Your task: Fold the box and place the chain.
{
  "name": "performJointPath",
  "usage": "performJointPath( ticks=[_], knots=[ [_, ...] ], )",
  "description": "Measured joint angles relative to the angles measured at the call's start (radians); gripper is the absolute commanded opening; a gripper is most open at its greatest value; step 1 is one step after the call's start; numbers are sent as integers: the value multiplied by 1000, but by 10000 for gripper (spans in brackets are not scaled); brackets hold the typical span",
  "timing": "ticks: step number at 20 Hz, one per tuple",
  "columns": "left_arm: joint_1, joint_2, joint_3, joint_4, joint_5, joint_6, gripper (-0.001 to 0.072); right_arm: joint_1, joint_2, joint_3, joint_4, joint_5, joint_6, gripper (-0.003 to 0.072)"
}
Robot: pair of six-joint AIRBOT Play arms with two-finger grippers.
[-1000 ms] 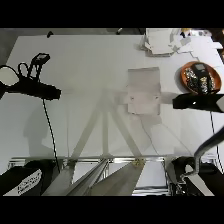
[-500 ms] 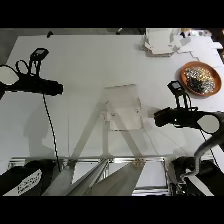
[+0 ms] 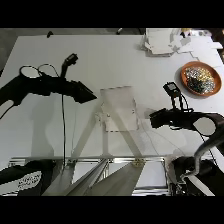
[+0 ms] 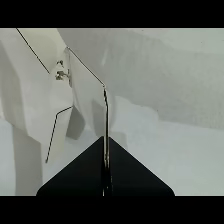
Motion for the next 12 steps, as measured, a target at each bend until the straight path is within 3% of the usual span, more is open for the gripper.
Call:
performJointPath(
  ticks=[8, 10, 12],
  knots=[
    [-129, -195, 0, -139, 95, 313, 512, 2, -1, 0, 13, 1, 10, 12],
    [-148, -217, 0, -183, 104, 374, 473, 2, -2, 0, 15, 2, 20, 12],
    [-163, -230, 0, -215, 119, 419, 294, 2, -2, 0, 15, 4, 24, 12]
  ],
)
